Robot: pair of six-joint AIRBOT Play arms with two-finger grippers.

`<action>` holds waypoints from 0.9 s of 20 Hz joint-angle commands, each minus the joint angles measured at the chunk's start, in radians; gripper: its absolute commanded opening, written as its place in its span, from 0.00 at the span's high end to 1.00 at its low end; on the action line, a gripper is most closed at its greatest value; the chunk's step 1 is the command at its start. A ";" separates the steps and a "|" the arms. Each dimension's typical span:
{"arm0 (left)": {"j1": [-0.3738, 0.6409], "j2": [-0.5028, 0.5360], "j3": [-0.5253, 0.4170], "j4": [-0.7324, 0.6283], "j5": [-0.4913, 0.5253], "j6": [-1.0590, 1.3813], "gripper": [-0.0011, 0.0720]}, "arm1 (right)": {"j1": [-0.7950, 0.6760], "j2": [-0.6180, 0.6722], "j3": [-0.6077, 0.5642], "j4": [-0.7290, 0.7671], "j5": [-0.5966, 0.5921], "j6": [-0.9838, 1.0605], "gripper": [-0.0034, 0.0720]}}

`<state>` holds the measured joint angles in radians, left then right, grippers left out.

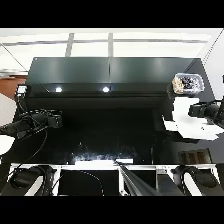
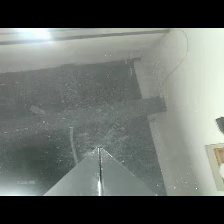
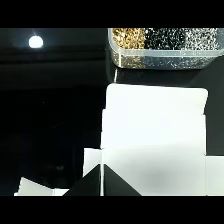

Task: Fold the box and place the chain.

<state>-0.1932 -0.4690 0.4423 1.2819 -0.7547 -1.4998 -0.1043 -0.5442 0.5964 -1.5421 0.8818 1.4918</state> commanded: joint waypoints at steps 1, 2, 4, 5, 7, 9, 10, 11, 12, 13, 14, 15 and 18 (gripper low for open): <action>0.001 0.001 0.000 0.000 0.000 0.000 0.94 | 0.000 0.000 0.000 0.000 0.000 0.000 0.90; 0.001 0.001 0.000 0.000 0.000 0.000 0.94 | 0.000 0.000 0.000 0.000 0.000 0.000 0.90; 0.001 0.001 0.000 0.000 0.000 0.000 0.94 | 0.000 0.000 0.000 0.000 0.000 0.000 0.90; 0.001 0.001 0.000 0.000 0.000 0.000 0.94 | 0.000 0.000 0.000 0.000 0.000 0.000 0.90; 0.001 0.001 0.000 0.000 0.000 0.000 0.94 | 0.000 0.000 0.000 0.000 0.000 0.000 0.90; 0.001 0.001 0.000 0.000 0.000 0.000 0.94 | 0.000 0.000 0.000 0.000 0.000 0.000 0.90; 0.001 0.001 0.000 0.000 0.000 0.000 0.94 | 0.000 0.000 0.000 0.000 0.000 0.000 0.90; 0.001 0.001 0.000 0.000 0.000 0.000 0.94 | 0.000 0.000 0.000 0.000 0.000 0.000 0.90; 0.001 0.001 0.000 0.000 0.000 0.000 0.94 | 0.000 0.000 0.000 0.000 0.000 0.000 0.90; 0.001 0.001 0.000 0.000 0.000 0.000 0.94 | 0.000 0.000 0.000 0.000 -0.008 0.000 0.90; 0.001 0.001 0.000 -0.006 0.003 -0.002 0.94 | 0.000 0.000 0.000 0.004 -0.027 0.000 0.90; 0.001 0.001 0.000 -0.033 0.026 -0.001 0.94 | 0.000 0.000 0.000 0.004 -0.040 0.000 0.90; 0.001 0.001 0.000 -0.072 0.162 -0.001 0.94 | 0.000 0.000 0.000 0.004 -0.122 0.000 0.90</action>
